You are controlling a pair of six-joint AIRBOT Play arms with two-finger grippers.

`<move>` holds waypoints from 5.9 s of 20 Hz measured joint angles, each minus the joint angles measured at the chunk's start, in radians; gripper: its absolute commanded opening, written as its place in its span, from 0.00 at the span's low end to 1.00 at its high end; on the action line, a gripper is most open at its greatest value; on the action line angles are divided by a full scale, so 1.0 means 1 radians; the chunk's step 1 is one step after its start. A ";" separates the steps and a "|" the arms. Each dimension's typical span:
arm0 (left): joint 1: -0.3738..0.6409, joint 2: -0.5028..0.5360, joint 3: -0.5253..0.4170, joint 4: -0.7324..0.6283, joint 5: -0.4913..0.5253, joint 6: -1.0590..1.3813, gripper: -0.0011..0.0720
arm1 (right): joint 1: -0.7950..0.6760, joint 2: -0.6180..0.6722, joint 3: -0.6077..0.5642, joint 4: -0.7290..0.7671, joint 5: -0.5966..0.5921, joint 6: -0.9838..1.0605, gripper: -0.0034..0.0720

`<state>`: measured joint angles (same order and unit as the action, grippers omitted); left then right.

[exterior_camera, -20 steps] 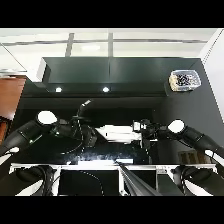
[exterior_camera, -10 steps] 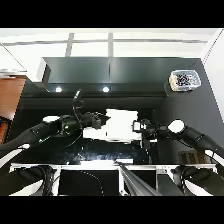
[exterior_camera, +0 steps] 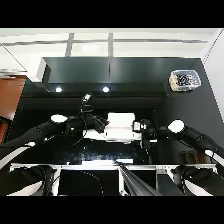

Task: Fold the box and place the chain.

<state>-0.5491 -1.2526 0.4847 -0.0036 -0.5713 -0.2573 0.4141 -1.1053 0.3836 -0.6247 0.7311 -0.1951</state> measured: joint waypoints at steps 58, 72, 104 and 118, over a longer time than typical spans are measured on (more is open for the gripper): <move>-0.045 0.115 -0.008 0.508 -0.083 0.284 0.38 | 0.000 0.000 0.000 0.003 -0.003 0.001 0.76; -0.135 0.086 -0.008 0.432 0.012 0.322 0.58 | 0.000 0.000 0.000 0.003 -0.003 0.003 0.76; 0.632 0.136 -0.083 0.762 -0.482 -1.015 0.05 | 0.000 0.000 0.000 0.003 -0.003 0.003 0.76; 0.438 -0.042 0.040 0.425 -0.596 -0.675 0.98 | 0.000 0.000 0.000 0.003 -0.003 0.003 0.76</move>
<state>-0.1116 -1.2949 0.5243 0.4217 -1.1671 -0.9325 0.4141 -1.1053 0.3836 -0.6220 0.7284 -0.1925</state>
